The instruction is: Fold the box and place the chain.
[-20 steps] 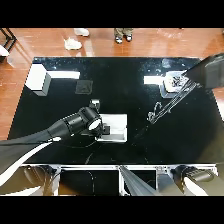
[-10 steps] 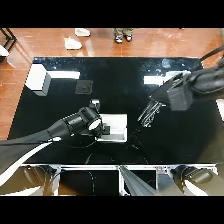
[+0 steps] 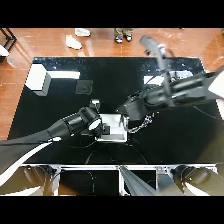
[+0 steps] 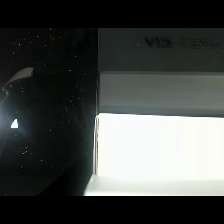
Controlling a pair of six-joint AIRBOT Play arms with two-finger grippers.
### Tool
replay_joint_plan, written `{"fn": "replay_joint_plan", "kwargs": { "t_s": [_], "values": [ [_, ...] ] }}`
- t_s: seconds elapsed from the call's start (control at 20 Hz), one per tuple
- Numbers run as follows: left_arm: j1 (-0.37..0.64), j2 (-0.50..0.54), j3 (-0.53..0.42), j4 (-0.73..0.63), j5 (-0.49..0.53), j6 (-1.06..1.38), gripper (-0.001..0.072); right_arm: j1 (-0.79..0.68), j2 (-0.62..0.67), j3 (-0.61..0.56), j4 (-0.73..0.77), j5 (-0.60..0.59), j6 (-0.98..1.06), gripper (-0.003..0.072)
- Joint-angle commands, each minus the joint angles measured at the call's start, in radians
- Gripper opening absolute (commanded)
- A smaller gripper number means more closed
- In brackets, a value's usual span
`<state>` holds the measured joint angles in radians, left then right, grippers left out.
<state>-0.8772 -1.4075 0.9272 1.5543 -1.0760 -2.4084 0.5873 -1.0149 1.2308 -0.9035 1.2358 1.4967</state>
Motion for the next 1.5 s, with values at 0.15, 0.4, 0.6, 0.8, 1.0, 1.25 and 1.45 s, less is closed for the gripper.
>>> {"fn": "replay_joint_plan", "kwargs": {
  "t_s": [0.15,0.4,0.6,0.8,1.0,1.25,1.45],
  "values": [
    [0.001,0.0,0.0,0.0,-0.002,0.0,0.002,0.03,-0.11,-0.073,-0.092,-0.099,-0.012,0.0018],
    [0.001,0.0,0.0,0.0,-0.001,0.0,0.002,0.031,-0.115,-0.226,-0.066,-0.186,-0.013,0.0018],
    [0.001,0.0,0.0,0.0,-0.002,0.0,0.002,0.044,-0.142,-0.285,-0.021,-0.221,-0.044,0.0018],
    [0.001,0.0,0.0,0.0,-0.002,0.0,0.002,0.067,-0.155,-0.288,-0.021,-0.218,-0.043,0.0387],
    [0.001,0.0,0.0,0.0,-0.002,0.0,0.002,-0.056,-0.066,-0.288,-0.052,-0.085,-0.125,0.0704],
    [0.001,0.0,0.0,-0.003,-0.002,0.0,0.002,-0.376,0.126,-0.32,-0.259,-0.02,-0.398,0.0704],
    [0.001,0.0,0.0,-0.023,-0.001,0.0,0.002,-0.452,0.11,-0.535,-0.242,-0.243,-0.959,0.0706]
  ]
}}
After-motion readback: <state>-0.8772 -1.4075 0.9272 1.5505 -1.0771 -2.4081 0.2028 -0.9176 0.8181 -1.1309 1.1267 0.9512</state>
